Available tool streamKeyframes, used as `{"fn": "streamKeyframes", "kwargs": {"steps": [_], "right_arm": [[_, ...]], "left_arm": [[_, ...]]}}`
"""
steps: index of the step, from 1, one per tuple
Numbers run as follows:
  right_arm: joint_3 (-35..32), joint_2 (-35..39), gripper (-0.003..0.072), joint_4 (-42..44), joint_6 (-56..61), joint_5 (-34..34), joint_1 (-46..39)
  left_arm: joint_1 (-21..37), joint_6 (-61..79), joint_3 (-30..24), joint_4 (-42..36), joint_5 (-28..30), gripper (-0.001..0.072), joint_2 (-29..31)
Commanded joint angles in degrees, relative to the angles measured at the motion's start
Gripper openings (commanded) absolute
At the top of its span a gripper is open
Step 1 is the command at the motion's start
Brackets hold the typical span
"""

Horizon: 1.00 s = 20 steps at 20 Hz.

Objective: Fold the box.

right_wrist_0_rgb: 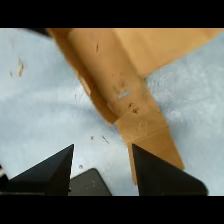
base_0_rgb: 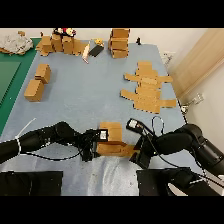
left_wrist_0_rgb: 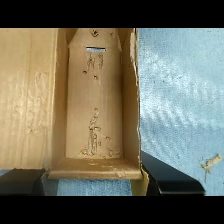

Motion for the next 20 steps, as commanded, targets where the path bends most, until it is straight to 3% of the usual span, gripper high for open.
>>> {"fn": "streamKeyframes", "kwargs": {"steps": [1, 5, 8, 15, 20], "right_arm": [[-3.3, -0.3, 0.0540, -2.5, -11.8, 7.5, 1.6], [-3.3, -5.7, 0.0542, -5.6, -18.2, 19.1, 1.6], [-3.3, -8.9, 0.0542, -4.1, -18.2, 19.1, 1.6], [-3.3, -8.9, 0.0541, -4.0, -18.3, 17.7, 1.6], [-3.3, -8.9, 0.0528, 1.6, -22.7, 19.0, 1.7]], "left_arm": [[0.0, 0.0, 0.0, 0.0, 0.0, 0.0470, 0.0], [0.0, 0.0, 0.0, 0.0, 0.0, 0.0470, 0.0], [0.0, 0.0, 0.0, 0.0, 0.0, 0.0470, 0.0], [0.0, 0.0, 0.0, 0.0, 0.0, 0.0470, 0.0], [0.0, 0.0, 0.0, 0.0, 0.0, 0.0470, 0.0]]}}
